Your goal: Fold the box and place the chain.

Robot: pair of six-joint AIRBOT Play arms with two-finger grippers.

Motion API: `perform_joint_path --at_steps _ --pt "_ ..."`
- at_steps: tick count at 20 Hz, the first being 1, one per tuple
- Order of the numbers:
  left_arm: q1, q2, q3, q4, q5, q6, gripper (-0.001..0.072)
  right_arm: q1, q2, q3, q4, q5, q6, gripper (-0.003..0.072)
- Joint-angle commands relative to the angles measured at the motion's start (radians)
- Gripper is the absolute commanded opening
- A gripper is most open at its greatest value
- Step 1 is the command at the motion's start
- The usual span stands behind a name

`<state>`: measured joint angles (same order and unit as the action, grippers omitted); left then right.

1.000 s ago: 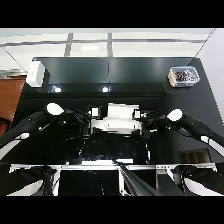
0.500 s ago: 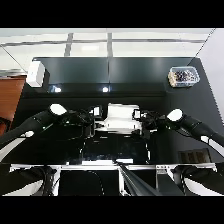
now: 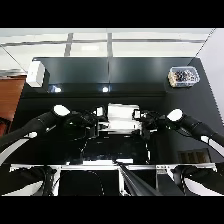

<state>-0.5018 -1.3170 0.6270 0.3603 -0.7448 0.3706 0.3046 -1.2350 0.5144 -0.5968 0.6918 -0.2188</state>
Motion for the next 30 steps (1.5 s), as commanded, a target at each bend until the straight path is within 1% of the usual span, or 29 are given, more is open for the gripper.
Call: perform_joint_path --at_steps 1,3,11,12,13,15,16,17,18,19,20,21,22,23,24,25,26,28,30 --pt "-0.047 -0.006 0.002 -0.013 0.068 -0.01 0.0267 0.001 0.0 0.0 0.001 0.0 0.002 0.031" --pt "-0.055 -0.006 0.002 -0.014 0.089 -0.011 0.0267 0.001 0.0 0.0 0.001 0.0 0.002 0.031" --pt "-0.055 -0.007 0.003 -0.03 0.097 -0.012 0.0264 0.001 0.0 0.0 0.001 0.0 0.002 0.031" --pt "-0.055 -0.008 0.003 -0.031 0.098 -0.012 0.0189 0.001 0.0 0.0 0.001 -0.001 0.002 0.031" --pt "-0.055 -0.009 0.005 -0.03 0.096 -0.012 0.0095 0.001 0.0 0.0 0.001 0.0 0.002 0.031" --pt "-0.055 -0.011 0.008 -0.029 0.097 -0.017 0.0094 0.001 0.0 0.0 0.001 0.0 0.002 0.031" --pt "-0.055 -0.011 0.008 -0.029 0.101 -0.019 0.0147 0.001 0.0 0.0 0.001 0.0 0.002 0.031" --pt "-0.055 -0.011 0.008 -0.03 0.104 -0.023 0.0286 0.001 0.0 0.0 0.001 -0.001 0.002 0.031" --pt "-0.055 -0.011 0.008 -0.032 0.107 -0.024 0.0292 0.001 0.0 0.0 0.001 0.0 0.002 0.031" --pt "-0.055 -0.012 0.008 -0.032 0.108 -0.024 0.0258 0.001 0.0 0.0 0.001 -0.001 0.002 0.031" --pt "-0.055 -0.012 0.008 -0.033 0.111 -0.028 0.0052 0.001 0.0 0.0 0.001 -0.001 0.002 0.031" --pt "-0.055 -0.012 0.008 -0.032 0.111 -0.027 0.0025 0.001 0.0 0.0 0.001 0.0 0.002 0.031" --pt "-0.055 -0.012 0.008 -0.033 0.111 -0.028 0.0157 0.001 0.0 0.0 0.001 -0.001 0.002 0.031" --pt "-0.055 -0.012 0.008 -0.033 0.111 -0.028 0.0353 0.001 0.0 0.0 0.001 -0.001 0.002 0.031" --pt "-0.055 -0.012 0.008 -0.032 0.111 -0.031 0.0332 0.001 0.0 0.0 0.001 0.0 0.002 0.031" --pt "-0.054 -0.011 0.008 -0.032 0.11 -0.032 0.0086 0.001 0.0 0.0 0.001 -0.001 0.002 0.031" --pt "-0.054 -0.009 0.008 -0.028 0.109 -0.039 0.0023 0.001 0.0 0.0 0.001 0.0 0.002 0.031" --pt "-0.05 0.018 0.008 0.008 0.103 -0.093 0.0023 0.001 0.0 0.0 0.001 -0.001 0.002 0.031" --pt "-0.032 0.083 0.008 0.154 0.06 -0.243 0.0022 0.001 0.0 0.0 0.001 -0.001 0.002 0.031"
